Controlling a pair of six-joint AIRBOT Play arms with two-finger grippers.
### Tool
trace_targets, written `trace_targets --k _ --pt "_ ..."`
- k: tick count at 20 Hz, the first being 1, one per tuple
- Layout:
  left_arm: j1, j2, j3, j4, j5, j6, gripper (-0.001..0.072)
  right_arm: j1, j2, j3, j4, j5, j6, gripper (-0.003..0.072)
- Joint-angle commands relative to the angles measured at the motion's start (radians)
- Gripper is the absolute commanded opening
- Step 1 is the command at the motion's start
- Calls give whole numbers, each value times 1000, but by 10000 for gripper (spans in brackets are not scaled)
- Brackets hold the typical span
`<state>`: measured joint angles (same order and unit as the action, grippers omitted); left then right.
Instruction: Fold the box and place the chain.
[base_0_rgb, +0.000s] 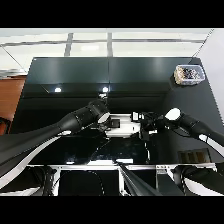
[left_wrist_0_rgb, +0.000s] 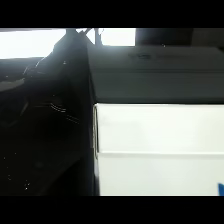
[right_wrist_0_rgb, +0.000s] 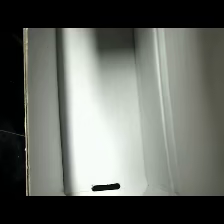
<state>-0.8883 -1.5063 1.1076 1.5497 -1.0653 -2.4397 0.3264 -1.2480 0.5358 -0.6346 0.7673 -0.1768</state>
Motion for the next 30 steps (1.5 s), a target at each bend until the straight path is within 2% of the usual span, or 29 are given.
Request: trace_targets --k 1,4,7,10,11,12,13,14,16,17,20,21,25,28,29,30 --pt "1 1 1 17 -17 32 25 0 33 0 -86 52 88 719" --pt "1 1 1 13 -17 32 25 -2 95 0 -179 68 91 717" --pt "1 1 1 8 -16 32 25 -2 113 0 -179 63 90 716" --pt "1 1 1 8 -16 32 25 -2 113 0 -118 63 71 566" --pt "1 1 1 9 -16 32 25 -2 113 0 -109 63 68 469" --pt "1 1 1 8 -16 32 25 -2 113 0 -97 63 68 437" --pt "1 1 1 8 -16 32 25 -2 113 0 -95 70 68 273" --pt "1 1 1 8 -11 32 26 -2 113 0 -95 77 68 220" --pt "1 1 1 8 -8 32 26 -2 113 0 -90 90 74 211" --pt "1 1 1 8 -5 32 26 -2 113 0 -69 90 82 179" --pt "1 1 1 4 -1 31 26 9 102 0 60 65 80 182" --pt "1 1 1 4 8 31 26 23 96 0 89 51 79 207" --pt "1 1 1 5 14 31 26 75 66 0 107 -53 80 201" --pt "1 1 1 5 14 31 26 74 60 0 103 -48 91 199" --pt "1 1 1 5 13 32 26 75 60 0 100 -31 91 183" --pt "1 1 1 5 13 32 26 74 60 0 98 -26 90 74"
